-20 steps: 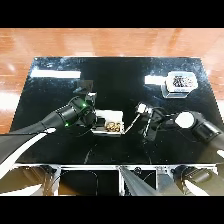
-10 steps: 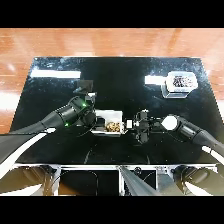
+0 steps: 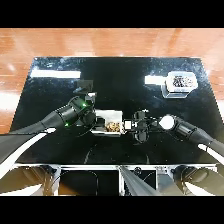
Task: Fold the box and place the chain.
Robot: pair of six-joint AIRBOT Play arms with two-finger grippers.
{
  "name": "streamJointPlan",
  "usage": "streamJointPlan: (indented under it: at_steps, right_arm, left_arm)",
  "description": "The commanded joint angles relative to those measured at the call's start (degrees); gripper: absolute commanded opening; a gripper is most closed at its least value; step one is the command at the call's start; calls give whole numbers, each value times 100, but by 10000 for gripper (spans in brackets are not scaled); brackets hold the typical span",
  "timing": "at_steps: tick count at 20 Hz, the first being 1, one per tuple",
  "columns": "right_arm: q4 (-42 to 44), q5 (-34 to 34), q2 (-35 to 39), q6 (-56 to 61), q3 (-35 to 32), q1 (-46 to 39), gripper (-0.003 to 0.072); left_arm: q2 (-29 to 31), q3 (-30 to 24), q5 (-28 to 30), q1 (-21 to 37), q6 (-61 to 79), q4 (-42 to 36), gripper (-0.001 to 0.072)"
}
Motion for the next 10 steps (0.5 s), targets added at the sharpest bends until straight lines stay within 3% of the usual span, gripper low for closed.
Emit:
streamJointPlan:
  at_steps: [1,2,10]
  right_arm:
    - [-44,-24,-20,-37,-4,7,478]
    - [-39,-26,-24,-35,-4,7,428]
    - [310,-20,-105,7,-7,-37,427]
  left_arm:
    - [-2,-2,-2,2,2,4,20]
    - [-2,-2,0,2,2,4,20]
    - [-2,-2,0,2,2,4,20]
